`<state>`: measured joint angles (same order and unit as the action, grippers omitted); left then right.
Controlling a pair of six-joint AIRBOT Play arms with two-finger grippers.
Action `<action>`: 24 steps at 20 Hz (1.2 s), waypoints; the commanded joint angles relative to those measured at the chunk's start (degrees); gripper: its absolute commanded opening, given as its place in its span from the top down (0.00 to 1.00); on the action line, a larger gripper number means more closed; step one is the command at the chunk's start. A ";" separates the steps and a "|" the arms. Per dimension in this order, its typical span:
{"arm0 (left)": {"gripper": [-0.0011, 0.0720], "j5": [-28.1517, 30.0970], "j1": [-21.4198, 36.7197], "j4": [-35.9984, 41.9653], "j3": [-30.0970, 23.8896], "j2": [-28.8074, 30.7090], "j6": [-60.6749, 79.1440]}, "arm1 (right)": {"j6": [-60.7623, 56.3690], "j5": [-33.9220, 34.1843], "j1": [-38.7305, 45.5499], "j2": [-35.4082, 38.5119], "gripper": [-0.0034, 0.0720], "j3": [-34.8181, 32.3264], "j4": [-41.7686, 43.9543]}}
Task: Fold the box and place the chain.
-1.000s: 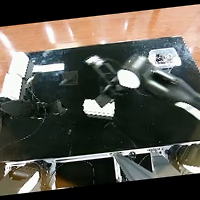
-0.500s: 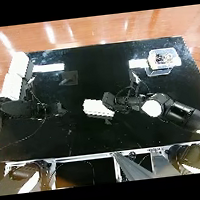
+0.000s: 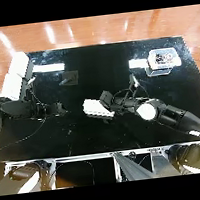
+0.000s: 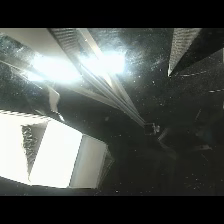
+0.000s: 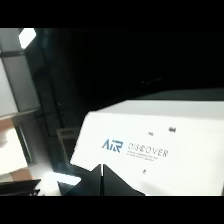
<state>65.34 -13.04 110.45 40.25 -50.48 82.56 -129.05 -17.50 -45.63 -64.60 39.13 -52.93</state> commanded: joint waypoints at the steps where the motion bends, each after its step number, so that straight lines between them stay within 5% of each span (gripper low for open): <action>1: 0.12 0.04 0.02 -0.02 -0.02 -0.04 0.00 | 0.04 0.24 -1.90 -2.82 0.90 -0.09 0.28; 24: 0.12 0.20 0.02 0.04 -0.02 -0.04 0.17 | 0.79 -3.28 -1.99 -6.75 0.90 -0.09 -4.74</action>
<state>65.52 -13.04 110.48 40.25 -50.48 82.74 -128.38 -20.03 -47.57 -70.89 39.11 -57.49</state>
